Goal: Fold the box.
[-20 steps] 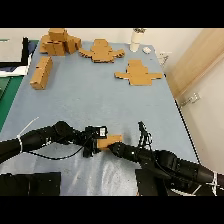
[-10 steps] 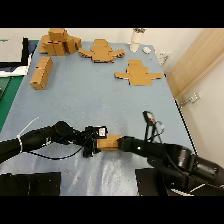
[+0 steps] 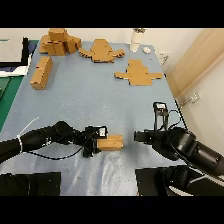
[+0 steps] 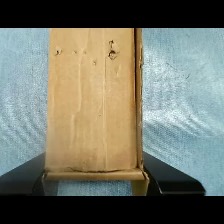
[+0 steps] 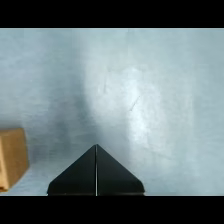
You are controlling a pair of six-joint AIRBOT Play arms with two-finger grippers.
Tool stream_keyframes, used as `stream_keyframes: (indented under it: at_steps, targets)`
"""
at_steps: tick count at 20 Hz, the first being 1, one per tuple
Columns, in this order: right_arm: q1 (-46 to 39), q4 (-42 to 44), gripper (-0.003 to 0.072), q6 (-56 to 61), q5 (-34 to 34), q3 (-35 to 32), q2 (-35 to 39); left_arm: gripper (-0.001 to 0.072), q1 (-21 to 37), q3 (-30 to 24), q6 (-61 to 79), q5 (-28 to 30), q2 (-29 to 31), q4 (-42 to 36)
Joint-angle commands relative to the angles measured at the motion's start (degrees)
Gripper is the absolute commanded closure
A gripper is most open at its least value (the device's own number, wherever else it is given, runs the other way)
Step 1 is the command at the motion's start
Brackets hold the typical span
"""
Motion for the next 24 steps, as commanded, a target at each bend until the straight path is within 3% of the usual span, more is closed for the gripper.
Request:
stream_keyframes:
  at_steps: [1,7,11,15,19,24]
  targets:
    - [-5.35,6.86,0.0682,-5.68,-1.25,0.39,-6.49,0.0237,0.00,0.04,0.02,0.00,-0.02,0.00]
    - [-6.25,9.20,0.0683,-5.33,7.58,0.42,-9.53,0.0238,0.00,0.04,0.02,0.09,-0.02,0.00]
    - [-6.25,9.18,0.0682,-2.99,9.09,0.39,-9.53,0.0238,0.15,0.04,-0.79,1.18,1.07,0.04]
    - [-6.25,9.14,0.0682,-2.75,9.07,0.39,-9.53,0.0237,3.30,0.04,-19.50,13.64,5.97,1.29]
    - [-6.25,9.03,0.0682,-2.40,9.07,0.39,-9.53,0.0237,16.76,0.02,-25.62,16.57,9.33,3.48]
    - [-6.25,8.96,0.0682,-2.43,9.07,0.39,-9.53,0.0237,40.98,-0.33,-27.04,15.02,9.31,3.48]
